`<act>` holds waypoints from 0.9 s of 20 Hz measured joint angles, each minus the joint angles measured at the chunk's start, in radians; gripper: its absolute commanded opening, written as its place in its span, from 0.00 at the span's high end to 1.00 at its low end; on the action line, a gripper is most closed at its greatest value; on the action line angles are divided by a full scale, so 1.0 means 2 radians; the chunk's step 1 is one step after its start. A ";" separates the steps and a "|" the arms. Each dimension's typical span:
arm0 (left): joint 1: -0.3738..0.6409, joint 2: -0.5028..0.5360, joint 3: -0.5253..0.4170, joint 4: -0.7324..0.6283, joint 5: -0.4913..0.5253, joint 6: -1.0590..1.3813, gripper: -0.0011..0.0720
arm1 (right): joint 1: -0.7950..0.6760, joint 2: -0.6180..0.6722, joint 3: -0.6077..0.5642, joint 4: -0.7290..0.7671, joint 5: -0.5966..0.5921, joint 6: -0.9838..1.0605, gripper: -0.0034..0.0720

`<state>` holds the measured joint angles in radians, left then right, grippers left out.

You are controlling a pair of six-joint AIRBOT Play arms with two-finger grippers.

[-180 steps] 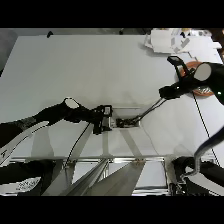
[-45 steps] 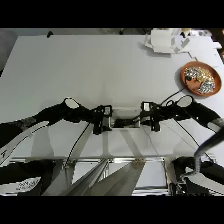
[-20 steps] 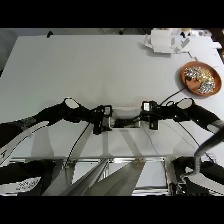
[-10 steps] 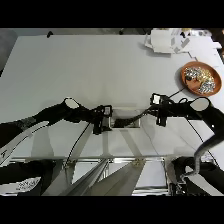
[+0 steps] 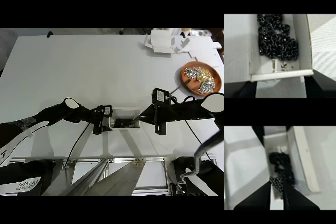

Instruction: Fold the box and place the chain.

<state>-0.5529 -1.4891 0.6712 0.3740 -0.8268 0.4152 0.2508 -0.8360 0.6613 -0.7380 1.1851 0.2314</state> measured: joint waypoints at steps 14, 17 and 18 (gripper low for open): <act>0.000 0.000 0.000 0.000 0.000 0.000 0.70 | 0.135 -0.077 0.020 0.000 -0.129 0.188 0.92; 0.000 0.000 0.000 0.000 0.000 0.000 0.70 | 0.137 -0.106 0.020 0.001 -0.139 0.200 0.80; 0.000 0.000 0.000 0.000 0.000 0.000 0.70 | 0.137 -0.111 0.020 0.000 -0.142 0.202 0.73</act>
<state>-0.5526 -1.4891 0.6712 0.3740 -0.8268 0.4152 0.5247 -1.0588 0.7017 -0.7372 0.9016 0.6357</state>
